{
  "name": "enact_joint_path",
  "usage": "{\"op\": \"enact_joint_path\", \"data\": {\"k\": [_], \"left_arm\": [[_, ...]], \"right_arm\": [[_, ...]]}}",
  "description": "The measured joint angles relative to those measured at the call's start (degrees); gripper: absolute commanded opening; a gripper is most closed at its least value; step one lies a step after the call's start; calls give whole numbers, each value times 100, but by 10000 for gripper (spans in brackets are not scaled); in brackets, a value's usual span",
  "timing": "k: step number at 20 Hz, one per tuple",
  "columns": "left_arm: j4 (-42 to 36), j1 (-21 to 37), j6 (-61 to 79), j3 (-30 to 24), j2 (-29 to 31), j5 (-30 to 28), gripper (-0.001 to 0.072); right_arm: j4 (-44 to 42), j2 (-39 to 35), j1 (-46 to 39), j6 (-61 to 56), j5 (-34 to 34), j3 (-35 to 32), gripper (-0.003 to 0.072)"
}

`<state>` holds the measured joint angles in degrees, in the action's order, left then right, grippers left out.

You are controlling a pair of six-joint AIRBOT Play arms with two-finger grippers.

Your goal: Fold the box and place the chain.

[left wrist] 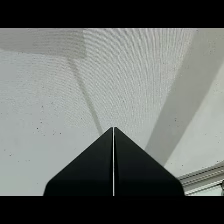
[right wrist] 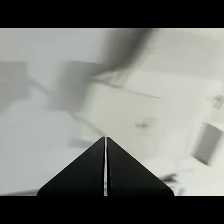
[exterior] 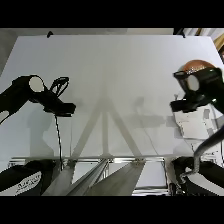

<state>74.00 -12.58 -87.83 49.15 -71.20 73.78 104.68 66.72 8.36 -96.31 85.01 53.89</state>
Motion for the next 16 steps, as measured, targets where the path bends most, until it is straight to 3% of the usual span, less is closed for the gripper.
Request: {"op": "enact_joint_path", "data": {"k": [1,2,10,16], "left_arm": [[0,0,0,0,0,0,11],[0,2,0,0,0,2,11],[0,2,0,0,0,2,11],[-2,0,-2,0,0,2,11]], "right_arm": [[168,-2,-417,160,-26,22,382],[310,0,-868,295,-103,37,421],[704,4,-3648,1539,-1412,74,421],[426,428,-4470,2229,-1832,74,421]]}}
